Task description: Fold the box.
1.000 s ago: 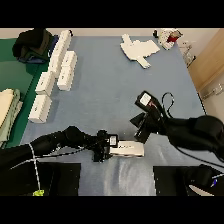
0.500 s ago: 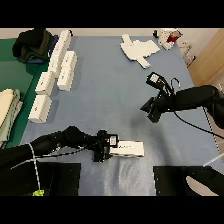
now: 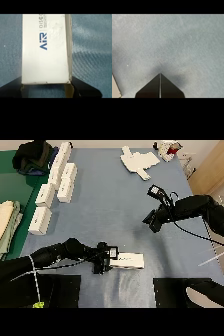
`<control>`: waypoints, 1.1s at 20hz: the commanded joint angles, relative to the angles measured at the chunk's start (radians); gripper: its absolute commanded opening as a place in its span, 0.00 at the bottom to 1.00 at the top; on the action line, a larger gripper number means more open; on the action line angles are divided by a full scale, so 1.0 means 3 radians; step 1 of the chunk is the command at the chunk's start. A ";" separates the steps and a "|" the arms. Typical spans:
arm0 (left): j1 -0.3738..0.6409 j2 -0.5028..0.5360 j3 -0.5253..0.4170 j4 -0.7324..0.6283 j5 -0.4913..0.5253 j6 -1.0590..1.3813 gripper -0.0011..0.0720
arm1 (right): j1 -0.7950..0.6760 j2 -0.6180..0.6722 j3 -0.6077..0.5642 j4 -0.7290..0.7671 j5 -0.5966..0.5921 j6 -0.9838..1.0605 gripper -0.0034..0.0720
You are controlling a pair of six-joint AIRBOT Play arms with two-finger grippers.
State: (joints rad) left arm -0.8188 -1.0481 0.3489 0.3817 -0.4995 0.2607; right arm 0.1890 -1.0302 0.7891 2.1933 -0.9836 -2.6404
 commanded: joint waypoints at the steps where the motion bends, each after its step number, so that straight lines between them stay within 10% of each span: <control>1: -0.0001 0.0001 0.0001 0.0000 0.0000 0.0001 0.57 | -0.0009 -0.0014 0.0004 -0.0008 -0.0004 0.0084 0.05; 16: 0.0034 0.0212 0.0084 0.0060 -0.0023 -0.0460 0.57 | -0.0009 -0.0014 0.0004 -0.0019 -0.0004 0.0084 0.05; 22: 0.1035 0.0821 0.0084 0.1873 0.0312 -0.3028 0.57 | -0.0009 -0.0014 0.0004 -0.0019 -0.0005 0.0084 0.05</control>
State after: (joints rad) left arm -0.6544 -0.8738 0.3729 0.6411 -0.4534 -0.2367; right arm 0.1867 -1.0336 0.7895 2.1872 -0.9852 -2.6152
